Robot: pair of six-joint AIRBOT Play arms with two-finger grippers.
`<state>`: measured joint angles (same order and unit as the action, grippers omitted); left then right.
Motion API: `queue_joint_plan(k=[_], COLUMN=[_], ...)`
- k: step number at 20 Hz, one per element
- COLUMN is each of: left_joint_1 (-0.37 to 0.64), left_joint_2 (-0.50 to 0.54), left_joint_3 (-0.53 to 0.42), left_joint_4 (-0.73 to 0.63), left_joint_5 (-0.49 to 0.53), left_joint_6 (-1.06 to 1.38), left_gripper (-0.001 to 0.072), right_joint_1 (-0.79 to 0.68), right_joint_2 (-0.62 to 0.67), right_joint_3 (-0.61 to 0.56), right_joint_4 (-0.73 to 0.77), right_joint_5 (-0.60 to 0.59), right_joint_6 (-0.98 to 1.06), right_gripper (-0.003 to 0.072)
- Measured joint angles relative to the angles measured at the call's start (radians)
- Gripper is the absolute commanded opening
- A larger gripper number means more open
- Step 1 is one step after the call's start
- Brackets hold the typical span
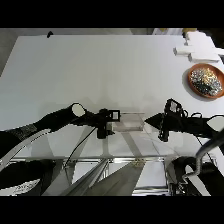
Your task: Fold the box and place the chain.
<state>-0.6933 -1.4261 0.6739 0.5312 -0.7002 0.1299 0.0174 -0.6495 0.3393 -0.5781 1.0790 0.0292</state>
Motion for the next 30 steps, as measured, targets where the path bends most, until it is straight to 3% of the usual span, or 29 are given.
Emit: queue_joint_plan(k=[23, 28, 30], left_joint_1=[0.000, 0.000, 0.000], left_joint_2=[0.000, 0.000, 0.000], left_joint_3=[0.000, 0.000, 0.000], left_joint_4=[0.000, 0.000, 0.000], left_joint_5=[0.000, 0.000, 0.000], left_joint_6=[0.000, 0.000, 0.000], left_gripper=[0.0180, 0.0180, 0.0180], right_joint_1=[0.006, 0.106, 0.169], right_joint_2=[0.000, -0.028, -0.065], right_joint_3=[0.000, -0.001, -0.002], right_joint_4=[0.023, 0.039, 0.057], right_joint_5=[0.004, -0.003, -0.068], right_joint_6=[0.000, -0.001, -0.001], right_gripper=[0.0020, 0.0020, 0.0020])
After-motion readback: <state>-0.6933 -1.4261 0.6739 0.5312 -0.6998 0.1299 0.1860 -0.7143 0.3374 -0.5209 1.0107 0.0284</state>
